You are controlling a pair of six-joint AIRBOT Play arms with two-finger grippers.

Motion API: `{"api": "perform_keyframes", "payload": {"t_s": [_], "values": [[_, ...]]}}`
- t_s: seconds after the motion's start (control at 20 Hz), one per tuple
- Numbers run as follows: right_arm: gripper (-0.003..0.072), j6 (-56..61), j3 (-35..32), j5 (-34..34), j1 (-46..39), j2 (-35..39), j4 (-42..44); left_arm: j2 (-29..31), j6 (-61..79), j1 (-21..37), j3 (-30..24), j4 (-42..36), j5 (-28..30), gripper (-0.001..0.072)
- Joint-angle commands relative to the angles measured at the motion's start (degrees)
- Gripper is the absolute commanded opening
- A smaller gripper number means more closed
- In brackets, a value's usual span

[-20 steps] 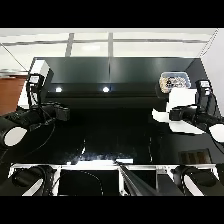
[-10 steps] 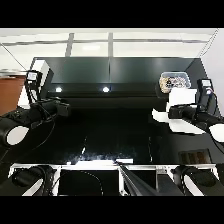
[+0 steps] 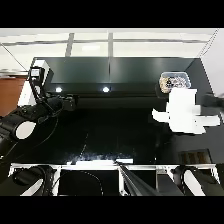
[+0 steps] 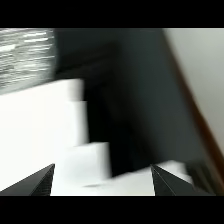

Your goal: Fold the box and place the chain.

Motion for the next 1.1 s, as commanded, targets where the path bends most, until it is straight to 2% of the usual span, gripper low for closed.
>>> {"api": "perform_keyframes", "payload": {"t_s": [0.0, 0.05, 0.15, 0.2, 0.25, 0.3, 0.4, 0.55, 0.7, 0.8, 0.85, 0.9, 0.95, 1.0, 1.05], "values": [[0.0717, 2.5, 5.3, 6.9, -23.9, -8.9, 1.8, -0.3, 0.0, -0.1, 0.1, -0.7, -5.3, 0.0711], [0.0717, -1.6, 6.2, 7.9, -29.7, -12.3, 8.3, -0.3, 0.0, -0.1, 0.1, -0.7, -6.0, 0.0711], [0.0717, -21.4, 9.3, 9.6, -37.5, -20.3, 30.3, -0.3, 0.0, -0.1, 0.1, -0.9, -5.6, 0.0711], [0.0716, -32.8, 12.1, 13.4, -39.9, -25.2, 41.4, -0.3, 0.0, -0.1, 0.1, -0.9, -5.2, 0.0711], [0.0717, -41.2, 15.5, 19.1, -41.3, -29.9, 48.3, -0.3, -0.1, -0.1, 0.1, -0.9, -5.1, 0.0711], [0.0716, -46.1, 19.3, 25.6, -41.9, -34.7, 51.5, -0.3, -0.1, -0.1, 0.1, -1.0, -5.2, 0.0711], [0.0716, -48.4, 27.3, 37.9, -41.4, -43.9, 50.5, -0.3, 0.0, -0.1, 0.1, -2.2, -5.1, 0.0711], [0.0716, -48.4, 34.4, 48.9, -39.1, -51.9, 50.1, -0.3, -0.1, -0.1, 0.1, -3.9, -5.1, 0.0711], [0.0716, -49.7, 36.3, 50.0, -35.1, -54.1, 44.6, -0.3, -0.1, -0.1, 0.1, -4.1, -5.2, 0.0711], [0.0668, -51.3, 36.4, 50.4, -32.5, -54.1, 42.7, -0.3, 0.0, -0.1, 0.1, -4.9, -5.6, 0.0711], [0.0666, -51.3, 36.4, 51.2, -31.6, -54.1, 41.4, -0.3, 0.0, -0.1, 0.1, -4.9, -5.6, 0.0711], [0.0523, -51.2, 36.4, 52.0, -30.9, -54.1, 40.1, -0.3, -0.1, -0.1, 0.1, -4.9, -5.6, 0.0711], [0.0307, -51.2, 36.4, 52.8, -30.7, -54.1, 39.9, -0.3, 0.0, -0.1, 0.1, -4.9, -5.6, 0.0711], [0.0163, -51.3, 36.4, 53.7, -30.6, -54.1, 40.8, -0.3, 0.0, -0.1, 0.1, -4.9, -5.6, 0.0711], [0.0122, -51.4, 36.4, 54.7, -30.6, -54.0, 41.4, -0.3, 0.0, -0.1, 0.1, -4.9, -5.7, 0.0711]]}}
